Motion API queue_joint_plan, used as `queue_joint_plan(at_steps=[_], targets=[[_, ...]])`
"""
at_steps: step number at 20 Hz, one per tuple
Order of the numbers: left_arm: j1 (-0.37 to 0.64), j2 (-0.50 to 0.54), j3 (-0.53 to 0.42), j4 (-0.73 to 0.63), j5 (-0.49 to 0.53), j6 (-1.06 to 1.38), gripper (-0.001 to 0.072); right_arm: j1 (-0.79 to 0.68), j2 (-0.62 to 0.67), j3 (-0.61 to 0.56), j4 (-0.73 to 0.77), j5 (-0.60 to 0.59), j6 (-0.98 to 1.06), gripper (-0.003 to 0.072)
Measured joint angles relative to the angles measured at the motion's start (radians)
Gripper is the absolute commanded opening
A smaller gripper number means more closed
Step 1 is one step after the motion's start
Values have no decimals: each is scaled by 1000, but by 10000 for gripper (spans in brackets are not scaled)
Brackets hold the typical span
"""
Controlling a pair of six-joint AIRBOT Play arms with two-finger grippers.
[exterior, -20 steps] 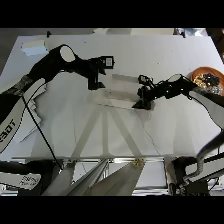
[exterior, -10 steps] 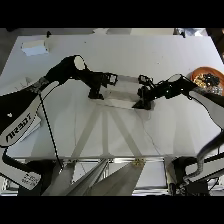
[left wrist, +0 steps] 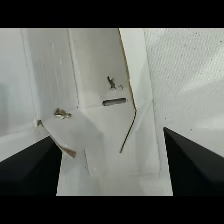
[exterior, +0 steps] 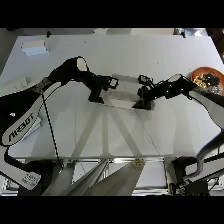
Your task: Fold the box and place the chain.
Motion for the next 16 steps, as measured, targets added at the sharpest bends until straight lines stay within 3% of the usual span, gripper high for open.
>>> queue_joint_plan(at_steps=[4,6,13,14,16], targets=[[-7,0,0,-5,-2,3,556,0,0,0,0,0,0,292],[-9,0,0,-4,-2,3,458,0,0,0,0,0,0,292],[-10,0,0,-3,36,3,457,0,0,0,0,0,0,292],[-10,0,0,-2,42,3,441,0,0,0,0,0,0,292],[-10,0,0,-2,49,3,331,0,0,0,1,-1,1,292]])
